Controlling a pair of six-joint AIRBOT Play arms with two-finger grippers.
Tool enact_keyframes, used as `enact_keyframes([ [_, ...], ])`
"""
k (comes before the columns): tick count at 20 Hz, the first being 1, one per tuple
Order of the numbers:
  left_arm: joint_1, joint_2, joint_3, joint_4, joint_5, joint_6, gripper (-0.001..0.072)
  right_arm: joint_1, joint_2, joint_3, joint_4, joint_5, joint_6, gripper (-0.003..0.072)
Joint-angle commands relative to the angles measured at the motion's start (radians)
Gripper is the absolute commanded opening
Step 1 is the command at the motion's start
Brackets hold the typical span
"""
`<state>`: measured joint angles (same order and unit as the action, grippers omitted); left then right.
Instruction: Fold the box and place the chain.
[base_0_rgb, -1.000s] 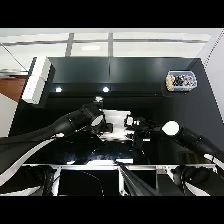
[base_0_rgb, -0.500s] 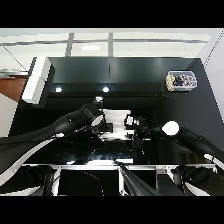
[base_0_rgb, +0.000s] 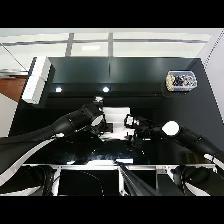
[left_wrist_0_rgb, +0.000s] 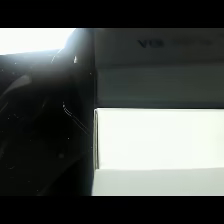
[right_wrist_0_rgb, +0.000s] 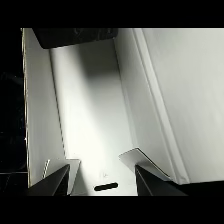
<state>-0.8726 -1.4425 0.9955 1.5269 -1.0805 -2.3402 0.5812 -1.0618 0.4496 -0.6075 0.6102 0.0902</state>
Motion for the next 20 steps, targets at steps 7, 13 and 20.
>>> enact_keyframes([
  [7, 0.0, 0.0, 0.001, 0.001, -0.001, 0.0, 0.003, 0.0, 0.0, 0.001, -0.002, -0.026, 0.0, 0.0177],
  [13, 0.002, 0.0, 0.001, 0.018, 0.003, -0.041, 0.003, -0.182, 0.097, 0.032, -0.158, 0.226, 0.413, 0.0035],
  [20, 0.004, -0.005, 0.001, 0.06, -0.013, -0.047, 0.0029, -0.609, 0.188, 0.019, -0.4, 0.48, 1.308, 0.0035],
])
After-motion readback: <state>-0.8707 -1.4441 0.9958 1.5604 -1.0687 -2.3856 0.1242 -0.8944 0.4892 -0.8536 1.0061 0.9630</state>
